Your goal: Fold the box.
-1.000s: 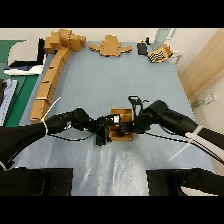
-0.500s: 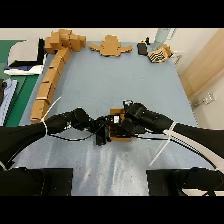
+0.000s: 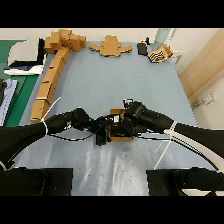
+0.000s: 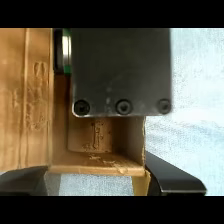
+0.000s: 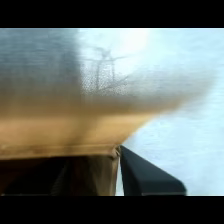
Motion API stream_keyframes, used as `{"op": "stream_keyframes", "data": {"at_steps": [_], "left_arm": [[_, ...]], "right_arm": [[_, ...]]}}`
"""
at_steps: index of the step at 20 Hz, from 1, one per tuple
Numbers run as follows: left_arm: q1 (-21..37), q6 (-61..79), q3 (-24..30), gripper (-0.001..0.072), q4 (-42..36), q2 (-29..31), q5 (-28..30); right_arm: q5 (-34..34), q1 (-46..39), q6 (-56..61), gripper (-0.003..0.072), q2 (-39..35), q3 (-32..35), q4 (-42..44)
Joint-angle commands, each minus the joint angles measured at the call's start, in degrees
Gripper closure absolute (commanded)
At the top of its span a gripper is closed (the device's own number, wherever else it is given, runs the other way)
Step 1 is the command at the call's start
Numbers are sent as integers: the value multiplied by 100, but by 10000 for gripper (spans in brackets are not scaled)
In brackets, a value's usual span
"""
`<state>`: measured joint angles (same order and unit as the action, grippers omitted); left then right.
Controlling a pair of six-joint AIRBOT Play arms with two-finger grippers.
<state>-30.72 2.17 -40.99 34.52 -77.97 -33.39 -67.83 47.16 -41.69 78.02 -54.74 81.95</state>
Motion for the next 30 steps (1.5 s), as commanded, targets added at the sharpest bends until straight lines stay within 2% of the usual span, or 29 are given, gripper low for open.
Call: {"op": "stream_keyframes", "data": {"at_steps": [1,5,7,10,11,12,15,17,21,23,27,30], "left_arm": [[0,13,-2,387,15,-2,-4],[0,13,-2,387,15,-2,-4],[0,13,-2,387,15,-2,-4],[0,13,-2,387,15,-2,-4],[0,11,-2,387,15,-2,-4],[-2,11,-2,387,15,-2,-7],[0,13,-2,387,15,-2,-4],[0,13,-2,387,15,-2,-4],[0,11,-2,387,15,-2,-4],[0,11,-2,387,15,-2,-4],[0,13,-2,387,15,-2,-4],[0,11,-2,387,15,-2,-7]], "right_arm": [[-15,-15,-39,244,-157,-7,-17],[-26,-42,-57,252,-168,-4,33],[-85,-42,-55,360,-168,-4,20],[-175,-42,-61,632,-166,0,-157],[-175,-39,-79,680,-166,9,-205],[-175,-39,-85,681,-166,7,-227],[-170,-39,-181,660,-166,7,-223],[-249,-39,-186,241,-168,7,-208],[-313,-35,-188,231,-219,4,-122],[-315,-35,-188,252,-345,4,-120],[-319,-35,-223,252,-846,4,-92],[-586,-42,-350,254,-1237,7,-15]]}}
